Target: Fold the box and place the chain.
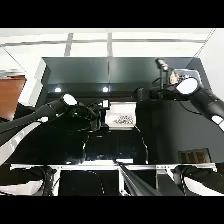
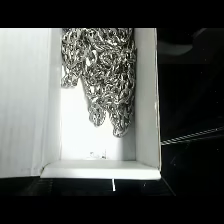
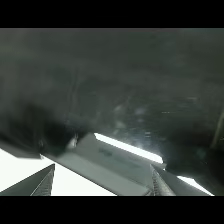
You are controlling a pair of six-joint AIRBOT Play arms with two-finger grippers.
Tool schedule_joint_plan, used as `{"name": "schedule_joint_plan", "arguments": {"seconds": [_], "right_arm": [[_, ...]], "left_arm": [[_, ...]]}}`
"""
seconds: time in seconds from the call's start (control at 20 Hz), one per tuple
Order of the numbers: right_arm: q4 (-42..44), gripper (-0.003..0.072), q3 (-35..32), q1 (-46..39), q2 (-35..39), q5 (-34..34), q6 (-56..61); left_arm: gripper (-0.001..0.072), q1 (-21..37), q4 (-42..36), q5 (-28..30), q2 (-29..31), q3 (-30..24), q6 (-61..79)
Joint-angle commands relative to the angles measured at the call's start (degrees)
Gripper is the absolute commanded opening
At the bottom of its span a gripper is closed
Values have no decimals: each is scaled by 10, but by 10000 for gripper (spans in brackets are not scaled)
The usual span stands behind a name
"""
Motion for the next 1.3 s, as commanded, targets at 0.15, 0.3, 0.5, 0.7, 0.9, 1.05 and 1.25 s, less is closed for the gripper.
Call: {"name": "schedule_joint_plan", "arguments": {"seconds": [0.15, 0.3, 0.5, 0.7, 0.9, 1.05, 1.25], "right_arm": [[10, 702, 4, 27, 4, 34, -428], [7, 702, 5, 27, 5, 63, -454], [-18, 702, 5, 42, 5, 111, -473], [-28, 702, 5, 60, 5, 111, -482], [-28, 702, 5, 75, 5, 129, -490], [-29, 702, 5, 76, 5, 139, -490], [-44, 701, 5, 76, 4, 127, -490]], "left_arm": [[341, 0, -5, -1, 0, 0, -1], [341, 0, -4, -1, 0, 0, -1], [341, 0, -5, -1, 0, 0, -1], [341, 0, -5, -1, 0, 0, -1], [341, 0, -4, -1, 0, 0, -1], [341, 0, -5, -1, 0, 0, -1], [341, 0, -5, -1, 0, 0, -1]]}}
